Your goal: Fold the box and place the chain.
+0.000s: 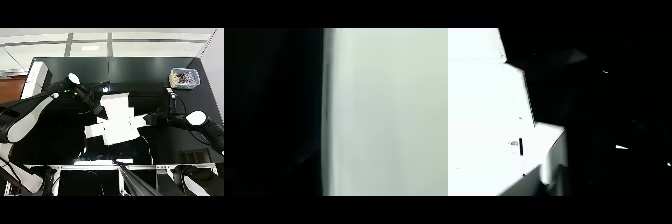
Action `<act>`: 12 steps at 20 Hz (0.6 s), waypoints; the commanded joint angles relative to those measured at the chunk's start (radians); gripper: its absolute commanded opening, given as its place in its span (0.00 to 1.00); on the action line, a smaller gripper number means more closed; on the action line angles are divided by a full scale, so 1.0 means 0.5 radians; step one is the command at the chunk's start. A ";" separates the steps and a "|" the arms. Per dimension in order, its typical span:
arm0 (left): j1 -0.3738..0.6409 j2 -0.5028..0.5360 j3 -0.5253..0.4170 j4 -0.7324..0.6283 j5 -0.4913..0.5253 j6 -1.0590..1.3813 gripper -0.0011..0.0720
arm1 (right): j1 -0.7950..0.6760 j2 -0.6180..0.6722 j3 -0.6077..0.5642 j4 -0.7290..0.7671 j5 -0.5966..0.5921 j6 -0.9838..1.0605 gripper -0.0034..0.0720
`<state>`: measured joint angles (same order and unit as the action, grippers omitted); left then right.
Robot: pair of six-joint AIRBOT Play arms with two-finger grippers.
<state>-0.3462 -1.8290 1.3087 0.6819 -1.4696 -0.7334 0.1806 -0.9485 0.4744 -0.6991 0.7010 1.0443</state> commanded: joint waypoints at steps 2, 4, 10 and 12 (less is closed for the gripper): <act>-0.005 0.028 0.018 0.052 0.007 0.001 0.04 | -0.045 0.021 0.069 -0.043 0.031 -0.014 0.98; -0.012 0.120 -0.018 0.085 0.002 -0.011 0.04 | -0.111 0.069 0.227 -0.145 0.218 -0.166 0.98; -0.170 0.843 -0.845 -0.127 1.016 0.927 0.05 | -0.170 0.185 0.513 -0.591 0.565 -0.633 0.98; -0.204 0.862 -0.891 -0.116 1.040 1.440 0.05 | -0.132 0.172 0.435 -0.585 0.510 -0.862 0.98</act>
<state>-0.4202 -1.4776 0.9634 0.6460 -1.1210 -0.3515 0.1059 -0.8684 0.6968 -0.9440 0.9375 0.7815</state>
